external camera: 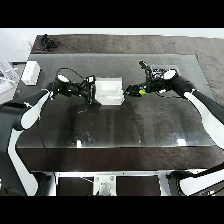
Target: Fold the box and place the chain.
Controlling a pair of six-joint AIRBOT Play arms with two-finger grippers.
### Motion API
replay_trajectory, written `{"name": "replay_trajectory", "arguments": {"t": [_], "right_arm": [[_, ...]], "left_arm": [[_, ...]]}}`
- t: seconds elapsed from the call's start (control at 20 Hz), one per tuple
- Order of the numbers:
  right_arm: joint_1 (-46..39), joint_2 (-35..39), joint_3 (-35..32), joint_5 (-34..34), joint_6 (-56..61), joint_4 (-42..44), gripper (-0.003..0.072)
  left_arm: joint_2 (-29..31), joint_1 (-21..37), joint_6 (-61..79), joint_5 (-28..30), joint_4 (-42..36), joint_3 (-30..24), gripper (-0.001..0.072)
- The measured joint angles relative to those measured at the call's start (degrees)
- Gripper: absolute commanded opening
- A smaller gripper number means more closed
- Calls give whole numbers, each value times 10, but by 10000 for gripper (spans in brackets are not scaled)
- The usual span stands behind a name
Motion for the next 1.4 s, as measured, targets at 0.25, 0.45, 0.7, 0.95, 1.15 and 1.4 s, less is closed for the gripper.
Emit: {"name": "replay_trajectory", "arguments": {"t": [0.25,0.45,0.7,0.95,1.15,1.4], "right_arm": [[10,-3,10,5,1,-2,519],[12,-6,12,1,2,-4,519],[15,-7,13,-6,11,5,518],[20,-14,13,-9,27,8,517],[33,-19,19,-10,41,13,517],[52,-20,36,-19,71,-3,516]], "left_arm": [[0,0,0,0,0,0,530],[0,0,0,0,0,0,530],[0,0,0,0,0,0,530],[0,0,0,0,0,0,529],[0,0,0,0,0,0,530],[0,1,0,1,0,0,530]]}}
